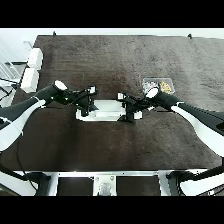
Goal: Fold the box and place the chain.
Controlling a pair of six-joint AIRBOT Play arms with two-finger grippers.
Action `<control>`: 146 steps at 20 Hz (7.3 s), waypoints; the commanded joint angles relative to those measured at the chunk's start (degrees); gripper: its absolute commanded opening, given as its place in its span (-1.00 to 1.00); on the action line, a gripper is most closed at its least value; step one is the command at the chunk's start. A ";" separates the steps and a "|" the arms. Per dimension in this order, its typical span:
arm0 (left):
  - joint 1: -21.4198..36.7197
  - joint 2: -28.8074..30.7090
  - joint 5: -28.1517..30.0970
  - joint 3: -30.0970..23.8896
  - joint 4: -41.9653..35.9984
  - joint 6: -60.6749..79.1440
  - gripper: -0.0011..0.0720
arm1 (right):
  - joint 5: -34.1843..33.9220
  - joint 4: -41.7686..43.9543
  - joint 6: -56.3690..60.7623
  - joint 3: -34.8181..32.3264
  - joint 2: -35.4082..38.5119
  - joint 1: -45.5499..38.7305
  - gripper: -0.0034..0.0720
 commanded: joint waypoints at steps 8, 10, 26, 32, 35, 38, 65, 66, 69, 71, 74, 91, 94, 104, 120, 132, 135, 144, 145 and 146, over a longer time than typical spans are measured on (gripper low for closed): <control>0.02 -0.04 0.00 0.00 0.00 0.02 -0.92 | 0.02 0.02 0.00 0.04 -0.04 -0.02 0.67; 0.02 -0.04 -0.07 0.00 0.00 0.02 -0.92 | 0.02 0.02 -0.02 0.04 -0.04 -0.02 0.67; 5.22 -0.04 -21.38 10.12 -0.24 -5.51 -0.13 | 0.04 0.02 0.00 0.04 -0.04 0.00 0.67; 10.43 3.74 -23.82 14.14 -1.66 -10.49 -0.13 | 0.02 0.02 0.00 0.00 -0.04 0.02 0.67; 10.73 7.91 -22.99 14.10 -0.28 -12.92 -0.68 | 0.02 0.02 -0.02 -0.02 -0.04 0.02 0.67; 9.46 10.75 -21.99 12.98 -0.98 -16.68 -0.92 | 0.02 0.02 0.00 -0.02 -0.04 0.02 0.67; -5.66 18.67 17.70 -12.61 -5.66 -21.62 -0.92 | 0.04 0.04 0.00 -0.04 -0.04 0.04 0.67; -5.25 18.21 16.83 -12.50 -4.87 -21.62 -0.92 | 0.04 0.02 -0.02 -0.04 -0.04 0.04 0.67; -5.20 15.54 14.36 -11.76 -4.24 -21.86 -0.92 | 0.04 0.02 0.00 -0.07 -0.04 0.04 0.67; -5.20 13.38 14.29 -9.92 -3.98 -21.75 -0.92 | 0.04 0.02 -0.02 -0.07 -0.04 0.04 0.67; -5.20 12.39 14.14 -7.26 -3.78 -21.79 -0.92 | 0.04 0.02 0.00 -0.07 -0.04 0.04 0.67; -0.81 4.66 5.14 2.27 -6.80 -21.90 -0.92 | 0.04 0.02 0.00 -0.07 -0.04 0.09 0.67; -0.81 3.02 5.33 2.71 -6.75 -22.53 -0.92 | 0.04 0.02 0.00 -0.07 -0.04 0.09 0.67; -0.81 0.22 6.34 2.75 -5.51 -23.43 -0.92 | 0.04 0.02 0.00 -0.07 -0.04 0.09 0.67; 4.68 10.14 -8.41 6.49 -0.48 -28.26 -0.93 | 0.04 0.02 0.00 -0.07 -0.04 0.09 0.67; 4.68 21.66 4.02 -14.43 5.18 -20.52 0.81 | 0.04 0.02 0.00 -0.07 -0.04 0.09 0.67; 4.68 21.14 4.94 -14.43 5.44 -20.09 0.81 | 0.04 0.02 0.00 -0.07 -0.04 0.09 0.67; 4.68 18.62 5.77 -14.45 -1.38 -21.40 0.81 | 0.04 0.02 0.00 -0.07 -0.04 0.09 0.67; 4.68 18.62 5.62 -14.45 -1.70 -21.40 0.81 | 0.04 0.02 0.00 -0.07 -0.04 0.09 0.67; 4.68 18.62 5.27 -14.45 -1.70 -21.44 0.81 | 0.04 0.02 0.00 -0.07 -0.04 0.09 0.67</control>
